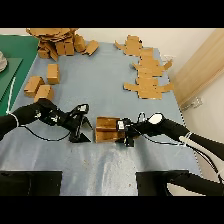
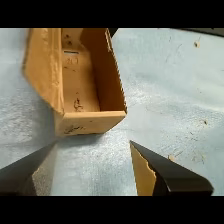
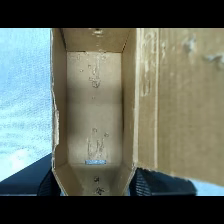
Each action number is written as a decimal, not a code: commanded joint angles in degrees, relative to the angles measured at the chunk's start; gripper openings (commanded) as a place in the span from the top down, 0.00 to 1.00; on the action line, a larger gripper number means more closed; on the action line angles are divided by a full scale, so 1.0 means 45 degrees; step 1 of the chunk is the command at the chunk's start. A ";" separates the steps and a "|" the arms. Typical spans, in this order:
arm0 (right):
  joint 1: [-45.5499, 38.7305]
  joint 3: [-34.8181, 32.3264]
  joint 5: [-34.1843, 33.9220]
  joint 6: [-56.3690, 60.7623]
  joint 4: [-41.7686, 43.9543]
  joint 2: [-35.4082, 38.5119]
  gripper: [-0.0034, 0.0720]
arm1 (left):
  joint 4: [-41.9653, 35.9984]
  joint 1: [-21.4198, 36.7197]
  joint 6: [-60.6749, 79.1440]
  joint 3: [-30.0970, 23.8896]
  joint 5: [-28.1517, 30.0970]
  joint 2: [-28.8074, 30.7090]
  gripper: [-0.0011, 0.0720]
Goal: Fold the box.
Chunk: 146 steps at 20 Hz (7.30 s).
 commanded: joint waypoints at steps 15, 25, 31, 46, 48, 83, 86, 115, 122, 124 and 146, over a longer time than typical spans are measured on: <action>0.0000 -0.0005 0.0000 0.0005 0.0000 -0.0005 0.32 | 0.2866 -0.2419 -0.5251 0.0000 0.3944 0.0680 0.03; 0.0000 0.0000 0.0000 0.0005 0.0005 -0.0005 0.32 | 0.2637 -0.3813 -0.5338 0.0000 0.4906 0.0695 0.03; 0.0000 -0.0005 0.0000 0.0005 0.0005 -0.0005 0.32 | 0.2487 -0.3857 -0.5338 0.0000 0.5367 0.0690 0.03; 0.0000 -0.0005 0.0000 0.0005 0.0005 -0.0005 0.32 | 0.2982 -0.2487 -0.5455 -0.0044 0.5032 0.0695 0.03; 0.0000 0.0000 0.0000 0.0005 0.0005 -0.0005 0.32 | 0.2929 -0.2220 -0.4624 -0.0073 0.5008 0.0695 0.03; 0.0000 0.0000 0.0000 0.0005 0.0005 -0.0005 0.32 | 0.0869 -0.1957 -0.1039 -0.0185 0.3842 0.0321 0.03; 0.0000 0.0000 0.0000 0.0005 0.0005 -0.0005 0.32 | 0.0826 -0.1957 -0.1025 -0.0180 0.3750 0.0272 0.03; 0.0000 0.0000 0.0000 0.0000 0.0000 -0.0005 0.32 | 0.0583 -0.2448 -0.1943 -0.0039 0.3900 0.0083 0.03; 0.0000 0.0000 -0.0005 0.0005 0.0000 -0.0005 0.32 | 0.0583 -0.2166 -0.1826 -0.0039 0.3570 0.0087 0.03; 0.0000 -0.0005 0.0000 0.0005 0.0005 -0.0005 0.32 | 0.0602 -0.2166 -0.1749 -0.0039 0.3147 0.0083 0.03; 0.0000 0.0000 0.0000 0.0005 0.0000 -0.0005 0.32 | 0.0296 -0.2273 -0.1768 -0.0039 0.3235 0.0073 0.03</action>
